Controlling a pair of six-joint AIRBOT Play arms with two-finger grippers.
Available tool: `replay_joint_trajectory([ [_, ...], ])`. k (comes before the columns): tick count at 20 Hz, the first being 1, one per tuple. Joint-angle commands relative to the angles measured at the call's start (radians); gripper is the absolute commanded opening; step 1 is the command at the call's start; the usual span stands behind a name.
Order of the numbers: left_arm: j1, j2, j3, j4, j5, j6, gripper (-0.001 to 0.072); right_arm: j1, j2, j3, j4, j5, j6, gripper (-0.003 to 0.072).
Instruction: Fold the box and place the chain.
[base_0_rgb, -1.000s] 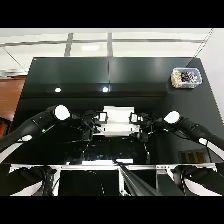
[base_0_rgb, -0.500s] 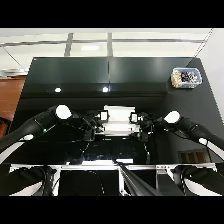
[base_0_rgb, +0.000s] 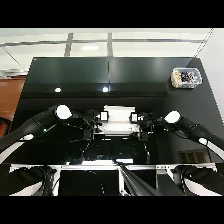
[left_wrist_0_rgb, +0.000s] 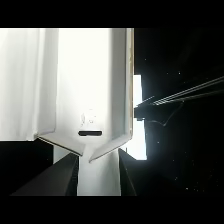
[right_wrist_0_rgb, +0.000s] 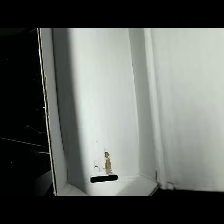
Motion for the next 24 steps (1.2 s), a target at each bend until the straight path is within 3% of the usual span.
replay_joint_trajectory([
  [1,-0.002,0.000,0.001,0.030,-0.003,0.012,0.0315,0.000,0.000,0.000,0.000,0.001,0.000,0.0305],
  [6,-0.017,-0.010,0.001,-0.020,0.048,0.011,0.0313,0.000,0.000,0.000,0.000,0.001,0.000,0.0305],
  [15,-0.030,-0.030,0.005,-0.063,0.046,0.003,0.0277,0.000,0.000,0.000,0.000,0.001,0.000,0.0305],
  [19,-0.031,-0.060,0.004,-0.240,0.049,-0.002,0.0272,0.000,0.000,0.000,0.000,0.001,0.000,0.0305],
  [22,-0.030,-0.105,0.005,-0.354,0.050,0.000,0.0157,0.000,0.000,0.000,0.000,0.002,0.000,0.0305],
  [24,-0.030,-0.106,0.005,-0.347,0.043,0.000,0.0156,0.000,0.000,0.000,0.000,0.002,0.000,0.0305],
])
